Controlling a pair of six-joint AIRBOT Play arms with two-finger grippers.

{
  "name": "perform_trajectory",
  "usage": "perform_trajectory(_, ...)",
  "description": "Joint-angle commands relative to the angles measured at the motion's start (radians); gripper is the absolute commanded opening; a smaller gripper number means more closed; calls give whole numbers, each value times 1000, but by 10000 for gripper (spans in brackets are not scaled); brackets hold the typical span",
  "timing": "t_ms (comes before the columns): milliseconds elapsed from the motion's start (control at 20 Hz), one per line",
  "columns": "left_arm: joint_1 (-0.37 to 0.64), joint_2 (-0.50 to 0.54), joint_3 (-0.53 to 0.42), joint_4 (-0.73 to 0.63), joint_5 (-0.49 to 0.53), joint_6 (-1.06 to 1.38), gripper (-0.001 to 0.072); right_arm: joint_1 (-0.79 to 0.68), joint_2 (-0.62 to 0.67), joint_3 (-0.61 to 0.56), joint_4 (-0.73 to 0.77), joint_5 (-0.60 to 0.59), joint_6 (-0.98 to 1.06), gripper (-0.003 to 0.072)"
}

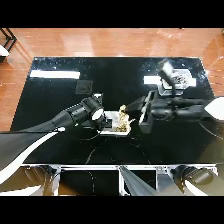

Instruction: Fold the box and place the chain.

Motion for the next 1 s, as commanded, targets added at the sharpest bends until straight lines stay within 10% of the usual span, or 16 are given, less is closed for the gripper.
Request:
perform_trajectory(0, 0, 0, 0, 0, 2, 1, 24, 50, -111, -20, -34, -12, 8, 22)
perform_trajectory(150, 0, 0, 0, 0, 2, 1, 24, 31, -143, -20, -75, -13, 24, 31)
perform_trajectory(250, 0, 0, 0, 0, 2, 0, 24, -12, -136, -20, -75, 13, 24, 593)
perform_trajectory(300, 0, 0, 0, 0, 2, 1, 24, -47, -127, -20, -80, 35, 24, 709)
perform_trajectory(600, 0, 0, 0, 0, 1, 1, 24, -308, -89, -40, -407, 212, -34, 710)
perform_trajectory(950, 0, 0, 0, 0, -1, 1, 24, -145, -160, -277, -314, -106, -470, 710)
